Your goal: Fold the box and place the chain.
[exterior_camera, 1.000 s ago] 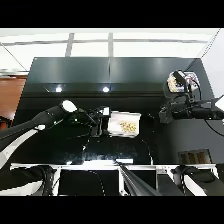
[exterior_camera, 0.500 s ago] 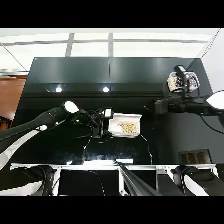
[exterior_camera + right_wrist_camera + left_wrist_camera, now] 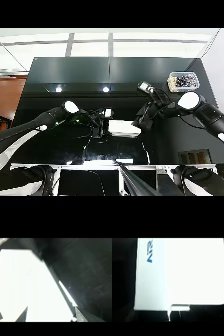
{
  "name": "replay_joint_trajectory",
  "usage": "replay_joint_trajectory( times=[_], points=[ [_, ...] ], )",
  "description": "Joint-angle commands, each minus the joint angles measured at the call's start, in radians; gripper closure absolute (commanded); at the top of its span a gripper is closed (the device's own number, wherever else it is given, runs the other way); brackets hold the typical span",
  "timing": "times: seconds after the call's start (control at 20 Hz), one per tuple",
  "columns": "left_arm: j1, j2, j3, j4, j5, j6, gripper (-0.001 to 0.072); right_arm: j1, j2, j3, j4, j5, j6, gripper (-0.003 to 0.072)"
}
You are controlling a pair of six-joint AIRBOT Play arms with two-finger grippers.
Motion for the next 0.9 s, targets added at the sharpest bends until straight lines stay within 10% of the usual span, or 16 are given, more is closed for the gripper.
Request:
replay_joint_trajectory(
  times=[0.0, 0.45, 0.65, 0.85],
  points=[
    [0.000, 0.000, 0.000, 0.000, -0.003, 0.000, 0.0257, 0.025, 0.002, 0.008, -0.057, 0.124, -0.109, -0.0009],
    [0.000, 0.000, 0.000, 0.000, -0.003, 0.000, 0.0257, 0.053, -0.012, 0.006, -0.065, 0.014, -0.214, 0.0102],
    [0.000, 0.000, 0.000, 0.000, -0.003, 0.000, 0.0257, 0.053, -0.019, -0.003, -0.065, 0.013, -0.214, 0.0401],
    [0.000, 0.000, 0.000, 0.000, -0.003, 0.000, 0.0257, 0.053, -0.019, -0.004, -0.064, 0.012, -0.214, 0.0440]
  ],
)
